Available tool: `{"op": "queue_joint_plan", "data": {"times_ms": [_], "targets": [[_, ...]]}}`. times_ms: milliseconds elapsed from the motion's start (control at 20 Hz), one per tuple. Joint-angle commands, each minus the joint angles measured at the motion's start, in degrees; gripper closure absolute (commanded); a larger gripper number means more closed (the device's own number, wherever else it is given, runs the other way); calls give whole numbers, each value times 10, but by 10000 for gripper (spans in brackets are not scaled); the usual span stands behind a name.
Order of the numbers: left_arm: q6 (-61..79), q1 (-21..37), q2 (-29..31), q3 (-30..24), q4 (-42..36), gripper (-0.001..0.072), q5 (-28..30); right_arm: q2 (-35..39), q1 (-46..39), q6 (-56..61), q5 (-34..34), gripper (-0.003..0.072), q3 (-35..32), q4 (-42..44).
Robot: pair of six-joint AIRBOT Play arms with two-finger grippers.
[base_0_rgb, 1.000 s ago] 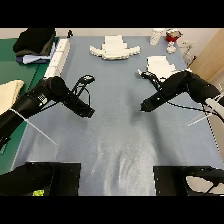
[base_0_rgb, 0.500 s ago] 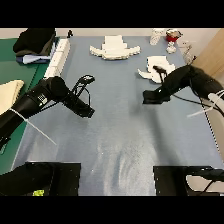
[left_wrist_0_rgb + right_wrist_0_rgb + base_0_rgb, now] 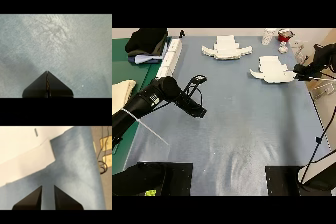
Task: Fold the box.
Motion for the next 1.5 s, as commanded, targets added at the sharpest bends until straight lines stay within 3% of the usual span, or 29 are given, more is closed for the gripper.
{"op": "queue_joint_plan", "data": {"times_ms": [0, 150, 550, 600, 650, 700, 950, 1200, 1450], "targets": [[0, 1, 0, 0, 0, 694, 0, -106, -41, -22, 18, 451, 115, 74], [0, 1, 0, 0, 0, 693, 0, -168, -39, -25, 20, 451, 175, 112], [0, 1, 0, 0, 0, 694, 0, -184, -40, -52, -14, 460, 175, 179], [0, 1, 0, 0, 0, 694, 0, -180, -40, -54, -28, 478, 175, 186], [0, 1, 0, 0, 0, 693, 0, -174, -40, -58, -38, 642, 175, 193], [0, 1, 0, 0, 0, 694, 0, -167, -40, -60, -46, 683, 175, 200], [0, 1, 0, 0, 0, 693, 0, -111, -39, -63, -109, 685, 151, 229], [0, 1, 0, 0, 0, 693, 0, -27, -17, -91, -172, 687, -12, 228], [0, 1, 0, 0, 0, 693, 0, 156, 14, -100, -74, 687, -303, 228]]}}
